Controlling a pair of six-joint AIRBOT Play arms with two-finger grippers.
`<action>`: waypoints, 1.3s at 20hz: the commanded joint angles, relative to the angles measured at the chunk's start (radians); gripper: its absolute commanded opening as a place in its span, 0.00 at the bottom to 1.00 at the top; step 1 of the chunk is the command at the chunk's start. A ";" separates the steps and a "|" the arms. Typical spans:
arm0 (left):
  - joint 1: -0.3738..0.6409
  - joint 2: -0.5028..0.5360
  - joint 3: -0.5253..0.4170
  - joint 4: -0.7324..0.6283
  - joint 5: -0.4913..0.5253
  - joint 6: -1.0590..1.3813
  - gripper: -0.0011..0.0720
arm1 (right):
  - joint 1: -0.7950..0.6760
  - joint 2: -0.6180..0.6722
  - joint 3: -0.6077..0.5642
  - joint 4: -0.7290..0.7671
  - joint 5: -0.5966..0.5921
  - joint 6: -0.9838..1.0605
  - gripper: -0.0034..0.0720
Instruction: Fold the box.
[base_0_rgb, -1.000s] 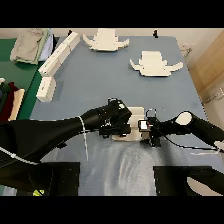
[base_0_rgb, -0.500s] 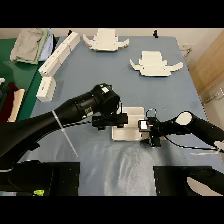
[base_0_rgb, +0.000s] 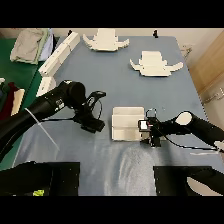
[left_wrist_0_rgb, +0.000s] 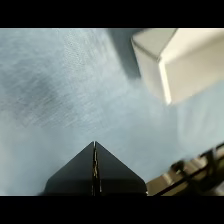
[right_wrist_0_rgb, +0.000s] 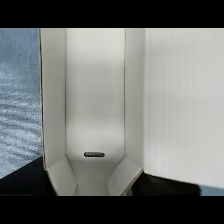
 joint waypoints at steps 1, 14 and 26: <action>0.140 0.039 -0.183 -0.220 0.121 0.726 0.04 | 0.000 -0.001 0.000 0.000 0.000 0.000 0.72; 0.035 0.038 -0.425 -0.608 0.785 1.600 0.95 | 0.000 -0.001 0.000 0.000 0.000 0.000 0.72; 0.014 0.032 -0.426 -0.752 0.628 1.677 0.95 | 0.000 -0.001 0.000 0.000 0.000 0.000 0.72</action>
